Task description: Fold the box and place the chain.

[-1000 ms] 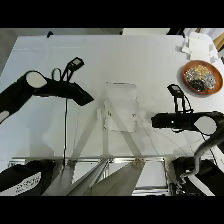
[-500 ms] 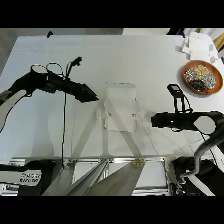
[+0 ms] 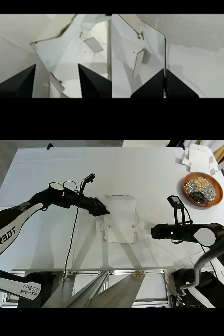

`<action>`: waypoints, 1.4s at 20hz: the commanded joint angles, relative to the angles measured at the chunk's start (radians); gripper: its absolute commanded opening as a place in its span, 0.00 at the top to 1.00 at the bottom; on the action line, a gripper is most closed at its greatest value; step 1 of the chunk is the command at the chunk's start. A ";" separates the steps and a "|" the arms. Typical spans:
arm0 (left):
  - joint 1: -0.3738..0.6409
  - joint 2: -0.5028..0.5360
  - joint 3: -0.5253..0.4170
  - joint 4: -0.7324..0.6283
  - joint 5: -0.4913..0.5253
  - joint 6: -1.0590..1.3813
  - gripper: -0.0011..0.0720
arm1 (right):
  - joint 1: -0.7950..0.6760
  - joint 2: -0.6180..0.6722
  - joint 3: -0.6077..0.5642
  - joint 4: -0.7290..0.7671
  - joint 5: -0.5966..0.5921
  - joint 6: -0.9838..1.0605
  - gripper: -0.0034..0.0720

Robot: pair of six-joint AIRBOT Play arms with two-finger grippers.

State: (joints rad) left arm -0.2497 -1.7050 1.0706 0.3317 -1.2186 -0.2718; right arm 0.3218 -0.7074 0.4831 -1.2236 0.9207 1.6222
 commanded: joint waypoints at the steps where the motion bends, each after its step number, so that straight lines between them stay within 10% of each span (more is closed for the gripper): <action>1: -0.019 -0.013 0.004 -0.053 0.032 0.006 0.20 | 0.001 0.000 0.000 0.000 -0.002 -0.007 0.94; 6: -0.116 -0.028 0.006 -0.047 0.052 0.039 0.23 | 0.001 0.000 0.000 0.000 -0.002 -0.007 0.94; 12: -0.128 -0.023 0.006 0.021 0.056 0.039 0.60 | 0.001 0.000 0.000 0.000 -0.001 -0.007 0.94; 14: -0.109 -0.020 0.006 0.023 0.055 0.040 0.92 | 0.001 0.000 0.000 0.000 -0.001 -0.007 0.94; 22: -0.060 -0.008 0.006 0.042 0.061 0.047 0.97 | 0.001 0.001 0.000 0.012 0.005 -0.007 0.93; 25: -0.064 -0.007 0.006 0.047 0.017 0.048 0.98 | 0.001 0.002 0.001 0.032 0.006 -0.007 0.71; 28: -0.064 0.001 0.006 0.051 -0.043 0.048 0.98 | 0.001 0.028 0.001 0.035 0.025 -0.007 0.69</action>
State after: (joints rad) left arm -0.3130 -1.7103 1.0760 0.3779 -1.1942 -0.2268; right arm 0.3218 -0.6956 0.4843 -1.2018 0.9283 1.6161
